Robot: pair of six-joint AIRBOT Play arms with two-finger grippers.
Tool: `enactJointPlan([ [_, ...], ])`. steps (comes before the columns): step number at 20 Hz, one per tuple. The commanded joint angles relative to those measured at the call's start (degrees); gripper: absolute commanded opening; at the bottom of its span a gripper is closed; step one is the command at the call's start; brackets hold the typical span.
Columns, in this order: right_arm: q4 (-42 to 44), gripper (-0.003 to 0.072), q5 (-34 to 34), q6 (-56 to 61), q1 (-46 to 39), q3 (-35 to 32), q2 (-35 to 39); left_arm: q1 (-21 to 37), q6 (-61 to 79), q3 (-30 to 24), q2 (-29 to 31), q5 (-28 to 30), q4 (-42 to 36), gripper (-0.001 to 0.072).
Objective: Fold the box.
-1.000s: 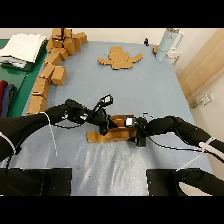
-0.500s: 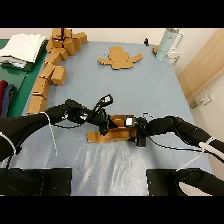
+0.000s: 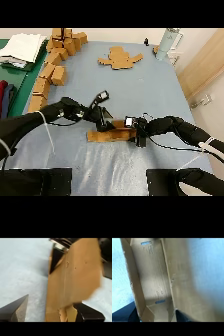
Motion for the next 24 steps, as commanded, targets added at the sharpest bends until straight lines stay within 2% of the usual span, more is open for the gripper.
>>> enactJointPlan([
  [1, 0.02, 0.0508, 0.00, -0.02, 0.02, 0.00, 0.00, 4.98, -16.41, 0.04, 5.92, -1.20, 12.98, 0.0671],
  [3, 0.02, 0.0508, 0.00, -0.02, 0.02, 0.00, 0.00, 7.56, -27.67, 0.02, 9.84, -5.92, 20.11, 0.0670],
  [5, 0.02, 0.0508, 0.02, -0.02, 0.02, 0.00, 0.00, 8.17, -38.88, 0.02, 11.96, -14.08, 24.72, 0.0640],
  [6, 0.02, 0.0508, 0.00, -0.02, 0.02, 0.00, 0.00, 7.91, -44.61, 0.00, 12.07, -18.34, 25.03, 0.0516],
  [7, 0.00, 0.0508, 0.00, -0.02, 0.02, 0.00, 0.00, 7.28, -50.84, -0.07, 11.91, -23.21, 24.90, 0.0084],
  [8, 0.00, 0.0508, 0.00, -0.02, 0.02, 0.00, 0.00, 5.88, -54.45, -0.37, 11.80, -25.81, 24.46, 0.0012],
  [11, -0.04, 0.0508, 0.02, -0.02, 0.02, 0.00, 0.00, -1.66, -66.69, -1.60, 11.50, -23.26, 19.45, 0.0012],
  [14, -0.13, 0.0508, 0.02, -0.02, 0.02, 0.00, 0.00, -7.91, -68.43, -1.18, 9.18, -12.55, 9.94, 0.0012],
  [16, -0.17, 0.0508, 0.00, -0.02, 0.02, 0.00, 0.00, -8.31, -67.67, 0.94, 6.99, -4.35, 6.29, 0.0012],
  [19, -0.35, 0.0508, 0.00, -0.02, 0.02, 0.00, 0.00, -7.02, -68.15, 4.04, 4.55, 5.66, 6.01, 0.0011],
  [21, -0.35, 0.0508, 0.00, -0.02, 0.02, 0.00, 0.00, -6.95, -68.46, 5.22, 2.78, 9.20, 6.21, 0.0011],
  [24, -0.35, 0.0508, 0.00, -0.02, 0.02, 0.00, 0.00, -7.15, -73.00, 6.19, -0.68, 10.14, 11.10, 0.0009],
])
